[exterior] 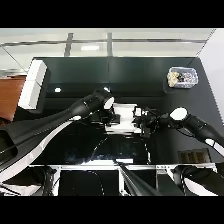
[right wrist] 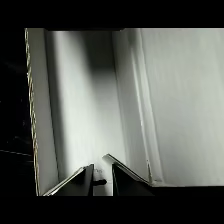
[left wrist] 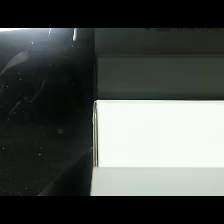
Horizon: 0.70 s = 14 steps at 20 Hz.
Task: Fold the box and place the chain.
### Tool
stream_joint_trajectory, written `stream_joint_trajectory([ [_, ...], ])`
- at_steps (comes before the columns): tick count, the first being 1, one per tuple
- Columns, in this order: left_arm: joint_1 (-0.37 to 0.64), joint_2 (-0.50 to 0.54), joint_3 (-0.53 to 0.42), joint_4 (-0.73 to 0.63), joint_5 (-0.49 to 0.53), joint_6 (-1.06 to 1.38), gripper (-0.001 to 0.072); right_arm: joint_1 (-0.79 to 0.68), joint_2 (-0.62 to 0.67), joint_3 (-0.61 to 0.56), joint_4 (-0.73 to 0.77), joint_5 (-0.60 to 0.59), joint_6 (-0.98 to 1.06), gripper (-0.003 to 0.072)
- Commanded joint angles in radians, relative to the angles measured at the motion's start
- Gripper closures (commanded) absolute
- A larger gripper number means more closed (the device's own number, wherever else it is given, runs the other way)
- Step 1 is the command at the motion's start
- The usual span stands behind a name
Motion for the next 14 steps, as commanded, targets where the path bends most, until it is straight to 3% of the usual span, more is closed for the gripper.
stream_joint_trajectory([
  [1,0.0,0.0,0.001,-0.002,0.002,0.0,0.0685,0.0,-0.019,0.0,0.062,0.004,0.001,0.0558],
  [9,0.0,0.0,0.001,-0.002,0.002,0.0,0.0685,0.0,-0.025,0.0,0.067,0.007,0.013,0.0558],
  [10,0.0,0.0,0.001,-0.002,0.002,0.0,0.0685,0.0,-0.025,0.0,0.067,0.006,0.014,0.0463],
  [11,0.0,0.0,0.001,-0.002,0.002,0.0,0.0685,0.0,-0.025,0.0,0.066,0.007,0.018,0.0302],
  [12,0.0,0.0,0.001,-0.002,0.002,0.0,0.0685,0.0,-0.025,0.0,0.065,0.009,0.043,0.0407],
  [13,0.0,0.0,0.001,-0.002,0.002,0.0,0.0685,0.0,-0.025,0.0,0.062,0.021,0.048,0.0608],
  [14,0.0,0.0,0.001,-0.002,0.002,0.0,0.0685,0.0,-0.025,0.0,0.068,0.026,0.051,0.0495],
])
